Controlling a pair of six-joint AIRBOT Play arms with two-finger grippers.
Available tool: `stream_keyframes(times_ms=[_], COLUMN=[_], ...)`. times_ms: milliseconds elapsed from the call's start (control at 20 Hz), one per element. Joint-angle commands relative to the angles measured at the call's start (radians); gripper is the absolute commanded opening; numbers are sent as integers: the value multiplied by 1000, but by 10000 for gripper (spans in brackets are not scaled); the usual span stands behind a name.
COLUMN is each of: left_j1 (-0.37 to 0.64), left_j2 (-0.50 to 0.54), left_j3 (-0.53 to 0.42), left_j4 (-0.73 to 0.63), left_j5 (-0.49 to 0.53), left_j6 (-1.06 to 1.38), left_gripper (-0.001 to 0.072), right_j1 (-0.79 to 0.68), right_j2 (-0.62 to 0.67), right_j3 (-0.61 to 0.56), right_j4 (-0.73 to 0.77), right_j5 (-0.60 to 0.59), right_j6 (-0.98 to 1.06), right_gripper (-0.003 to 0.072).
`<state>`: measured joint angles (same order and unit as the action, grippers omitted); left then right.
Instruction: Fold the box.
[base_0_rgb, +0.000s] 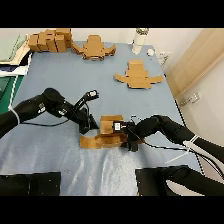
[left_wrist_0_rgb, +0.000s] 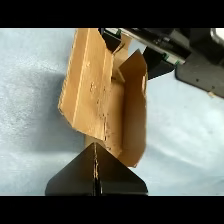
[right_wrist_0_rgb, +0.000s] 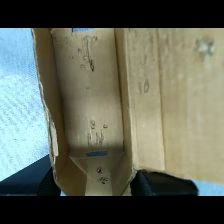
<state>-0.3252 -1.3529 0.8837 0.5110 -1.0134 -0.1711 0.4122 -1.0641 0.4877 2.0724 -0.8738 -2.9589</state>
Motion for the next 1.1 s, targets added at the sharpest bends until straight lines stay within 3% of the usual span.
stream_keyframes(times_ms=[0, 50, 100, 150, 200, 400, 900, 1000, 1050], left_j1=[-6, -6, -6, -6, -6, -61, -180, -180, -181], left_j2=[85, 124, 158, 189, 208, 219, 154, 132, 124], left_j3=[-143, -191, -231, -270, -300, -322, -293, -272, -264], left_j4=[-40, -40, -39, -37, -35, 118, 6, 6, 6], left_j5=[193, 241, 275, 306, 327, 323, 418, 387, 352], left_j6=[241, 282, 301, 311, 311, 310, 309, 287, 286], left_gripper=[13, 15, 78, 485, 697, 698, 695, 575, 567], right_j1=[1, 1, 1, 1, 1, 1, 1, 1, 1], right_j2=[-1, -1, -1, -1, -1, -1, -1, -1, -1], right_j3=[0, 0, 0, 0, 0, 0, 0, 0, 0], right_j4=[0, 0, 0, 0, 0, 0, 0, 0, 0], right_j5=[0, 0, 0, 0, 0, 0, 0, 0, 0], right_j6=[0, 0, 0, 0, 0, 0, 0, 0, 0], right_gripper=[479, 479, 479, 479, 479, 479, 479, 479, 479])
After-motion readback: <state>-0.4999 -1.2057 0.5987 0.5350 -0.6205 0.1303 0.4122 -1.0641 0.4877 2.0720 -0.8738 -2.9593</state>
